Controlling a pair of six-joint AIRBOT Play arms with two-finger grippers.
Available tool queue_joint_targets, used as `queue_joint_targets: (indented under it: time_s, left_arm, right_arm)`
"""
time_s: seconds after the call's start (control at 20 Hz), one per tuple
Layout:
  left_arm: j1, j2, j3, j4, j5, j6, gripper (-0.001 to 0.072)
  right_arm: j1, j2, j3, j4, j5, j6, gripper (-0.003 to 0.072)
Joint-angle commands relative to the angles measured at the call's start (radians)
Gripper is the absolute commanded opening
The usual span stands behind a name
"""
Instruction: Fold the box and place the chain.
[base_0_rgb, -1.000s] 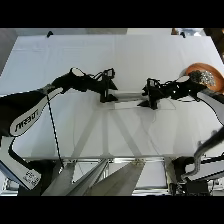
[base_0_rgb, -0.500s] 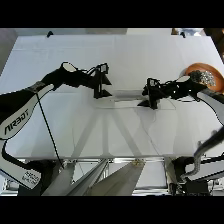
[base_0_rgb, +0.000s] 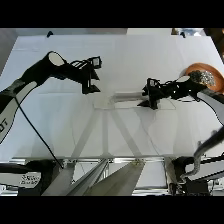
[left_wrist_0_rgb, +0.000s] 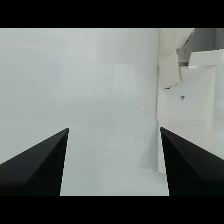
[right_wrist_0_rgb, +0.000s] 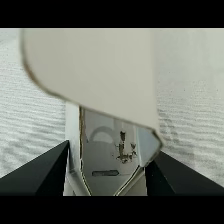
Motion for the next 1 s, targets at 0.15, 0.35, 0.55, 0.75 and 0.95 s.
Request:
queue_joint_targets:
  time_s: [0.15,0.35,0.55,0.75,0.95]
  left_arm:
    - [-0.081,0.089,0.0,0.088,-0.222,-0.275,0.0262]
    - [-0.175,0.089,-0.024,0.191,-0.378,-0.316,0.0033]
    - [-0.164,0.084,-0.099,0.002,-0.328,-0.336,0.0009]
    - [-0.157,0.046,-0.131,-0.208,-0.117,-0.334,0.0012]
    - [-0.156,-0.035,-0.131,-0.513,-0.023,-0.205,0.0014]
  right_arm:
    - [0.0,0.0,0.0,0.001,0.0,0.0,0.0404]
    - [0.0,0.0,0.0,0.001,-0.001,0.0,0.0404]
    - [0.0,0.0,0.0,0.001,-0.001,0.0,0.0404]
    - [0.0,0.0,0.0,0.001,0.0,0.0,0.0404]
    - [0.0,0.0,0.0,0.001,0.0,0.0,0.0404]
